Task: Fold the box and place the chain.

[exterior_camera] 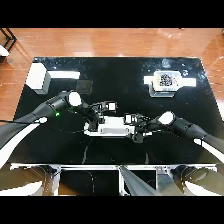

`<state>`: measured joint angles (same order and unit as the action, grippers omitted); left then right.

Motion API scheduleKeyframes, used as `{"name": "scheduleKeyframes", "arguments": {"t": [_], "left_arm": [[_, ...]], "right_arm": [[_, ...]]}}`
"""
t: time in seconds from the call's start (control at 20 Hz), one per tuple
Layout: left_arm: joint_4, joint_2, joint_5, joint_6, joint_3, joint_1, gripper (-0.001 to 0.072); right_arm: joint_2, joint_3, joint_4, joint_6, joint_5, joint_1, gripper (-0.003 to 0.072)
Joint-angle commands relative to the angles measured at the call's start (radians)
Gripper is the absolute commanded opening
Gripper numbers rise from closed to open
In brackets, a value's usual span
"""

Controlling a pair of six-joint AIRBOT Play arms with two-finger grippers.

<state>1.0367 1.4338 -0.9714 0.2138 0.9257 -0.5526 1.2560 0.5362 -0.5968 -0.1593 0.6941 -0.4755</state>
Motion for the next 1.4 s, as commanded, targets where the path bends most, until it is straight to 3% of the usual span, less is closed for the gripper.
{"name": "scheduleKeyframes", "arguments": {"t": [0.0, 1.35], "left_arm": [[0.000, 0.000, 0.000, 0.000, 0.000, 0.000, 0.0019], [0.000, 0.000, -0.001, 0.000, 0.000, 0.000, 0.0019]], "right_arm": [[0.000, -0.001, 0.000, 0.010, 0.001, 0.013, 0.0562], [0.000, -0.003, -0.044, 0.018, 0.013, 0.012, 0.0561]]}}
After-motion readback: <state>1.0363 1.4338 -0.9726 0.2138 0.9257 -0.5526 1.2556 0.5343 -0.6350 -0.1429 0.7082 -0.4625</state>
